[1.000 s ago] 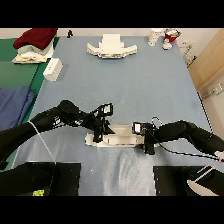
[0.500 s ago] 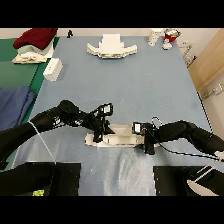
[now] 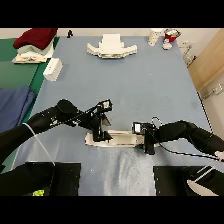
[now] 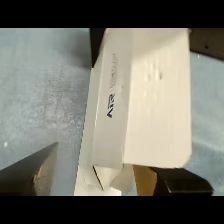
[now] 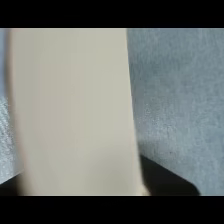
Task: Fold the box.
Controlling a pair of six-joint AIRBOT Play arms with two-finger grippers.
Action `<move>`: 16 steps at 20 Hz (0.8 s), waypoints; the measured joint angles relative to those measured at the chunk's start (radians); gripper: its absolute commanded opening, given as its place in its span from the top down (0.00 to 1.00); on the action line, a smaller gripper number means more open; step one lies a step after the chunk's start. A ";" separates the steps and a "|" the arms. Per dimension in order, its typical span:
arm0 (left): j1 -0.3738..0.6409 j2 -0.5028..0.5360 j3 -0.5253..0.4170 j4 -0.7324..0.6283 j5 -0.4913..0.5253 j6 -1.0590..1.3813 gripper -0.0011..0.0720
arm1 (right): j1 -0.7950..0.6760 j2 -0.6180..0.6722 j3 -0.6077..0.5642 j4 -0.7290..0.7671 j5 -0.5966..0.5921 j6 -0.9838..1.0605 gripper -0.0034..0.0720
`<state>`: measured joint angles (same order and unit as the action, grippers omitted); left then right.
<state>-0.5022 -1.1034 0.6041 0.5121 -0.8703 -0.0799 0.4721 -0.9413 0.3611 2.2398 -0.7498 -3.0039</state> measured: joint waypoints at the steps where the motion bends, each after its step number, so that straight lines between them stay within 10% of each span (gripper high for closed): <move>1: 0.003 0.024 0.000 0.028 -0.010 -0.066 0.04 | 0.000 0.000 0.000 0.000 0.000 0.000 0.28; 2: 0.010 0.053 0.000 0.071 -0.017 -0.140 0.25 | 0.000 0.000 0.000 0.000 0.000 0.000 0.28; 4: 0.022 0.112 0.000 0.158 -0.049 -0.291 0.97 | 0.000 0.000 0.000 0.000 0.000 0.000 0.28; 11: -0.034 0.216 -0.017 0.247 -0.220 -0.711 0.97 | 0.000 0.000 0.000 0.000 0.000 0.000 0.28; 16: -0.214 0.126 0.019 0.079 -0.072 -0.815 0.97 | 0.000 0.000 0.000 0.000 0.000 0.000 0.28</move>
